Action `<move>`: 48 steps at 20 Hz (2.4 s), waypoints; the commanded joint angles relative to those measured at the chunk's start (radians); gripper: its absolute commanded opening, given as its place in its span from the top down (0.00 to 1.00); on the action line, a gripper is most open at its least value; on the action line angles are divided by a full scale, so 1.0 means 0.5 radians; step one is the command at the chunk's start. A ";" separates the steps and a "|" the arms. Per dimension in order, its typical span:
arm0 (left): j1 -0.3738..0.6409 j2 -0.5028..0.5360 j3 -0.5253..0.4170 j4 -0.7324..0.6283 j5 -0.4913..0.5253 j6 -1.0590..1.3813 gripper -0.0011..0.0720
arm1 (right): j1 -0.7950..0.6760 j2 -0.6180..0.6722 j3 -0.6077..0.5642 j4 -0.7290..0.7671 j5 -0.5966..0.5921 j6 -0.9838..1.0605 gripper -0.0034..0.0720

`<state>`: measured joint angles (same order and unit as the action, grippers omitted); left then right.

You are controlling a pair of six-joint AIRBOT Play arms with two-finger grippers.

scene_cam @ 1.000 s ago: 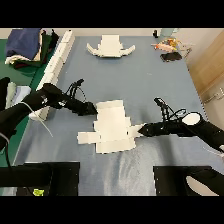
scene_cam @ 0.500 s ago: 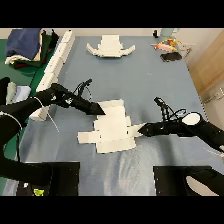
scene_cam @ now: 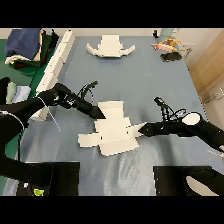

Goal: Fold the box.

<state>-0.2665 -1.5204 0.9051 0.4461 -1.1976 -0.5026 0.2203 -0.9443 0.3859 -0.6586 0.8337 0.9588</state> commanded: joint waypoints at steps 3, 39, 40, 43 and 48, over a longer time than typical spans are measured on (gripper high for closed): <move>-0.003 -0.002 0.002 -0.138 -0.031 -0.026 0.96 | -0.005 0.026 0.020 0.066 -0.018 0.024 0.58; -0.864 1.074 -1.021 -1.103 1.563 2.644 0.97 | -0.189 -0.128 0.701 -0.487 0.009 0.690 0.95; -0.864 1.051 -1.021 -1.103 1.585 2.644 0.97 | -0.146 -0.128 0.700 -0.488 0.123 0.691 0.95; -0.861 1.004 -1.019 -1.103 1.633 2.644 0.97 | -0.043 -0.125 0.681 -0.558 0.323 0.791 0.95; -0.861 0.997 -1.019 -1.103 1.602 2.641 0.97 | 0.070 -0.114 0.486 -0.613 0.262 0.905 0.95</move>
<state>-0.6960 -1.0161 0.3962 -0.1059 -0.3965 0.8173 0.2245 -1.0027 0.6716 -0.9512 0.9627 1.3838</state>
